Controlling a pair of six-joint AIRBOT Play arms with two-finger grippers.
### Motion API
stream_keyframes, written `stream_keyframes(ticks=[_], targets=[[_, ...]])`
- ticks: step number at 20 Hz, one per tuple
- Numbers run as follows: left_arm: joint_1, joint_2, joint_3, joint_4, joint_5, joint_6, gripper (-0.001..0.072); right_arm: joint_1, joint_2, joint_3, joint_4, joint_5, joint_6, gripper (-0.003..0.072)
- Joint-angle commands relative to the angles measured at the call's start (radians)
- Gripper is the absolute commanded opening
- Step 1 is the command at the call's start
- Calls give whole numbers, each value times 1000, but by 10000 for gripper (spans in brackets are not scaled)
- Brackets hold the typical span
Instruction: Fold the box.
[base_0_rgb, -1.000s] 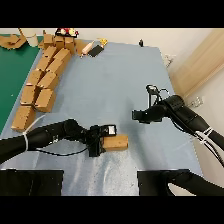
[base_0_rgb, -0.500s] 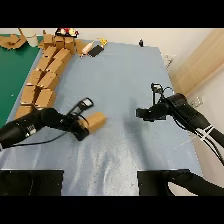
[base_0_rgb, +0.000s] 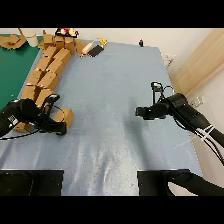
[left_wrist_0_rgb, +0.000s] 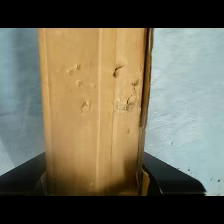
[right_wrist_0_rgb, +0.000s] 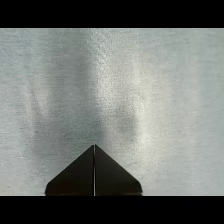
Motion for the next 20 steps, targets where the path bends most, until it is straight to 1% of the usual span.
stream_keyframes(ticks=[1,3,6,8,12,16,20], targets=[[34,8,0,112,-77,-134,507,-1,-1,1,-1,10,-8,1],[34,42,0,213,-94,-201,507,-1,-1,1,-1,16,-8,1],[34,126,0,375,-111,-291,507,-1,-1,1,0,39,-8,1],[35,169,-4,432,-106,-313,507,-1,-2,1,0,52,-8,1],[35,178,-46,435,-79,-332,508,-1,-3,1,0,55,-8,1],[35,167,-90,435,4,-332,508,0,-3,1,1,55,-8,1],[35,116,-105,433,83,-332,510,0,-3,1,11,54,-8,1]])
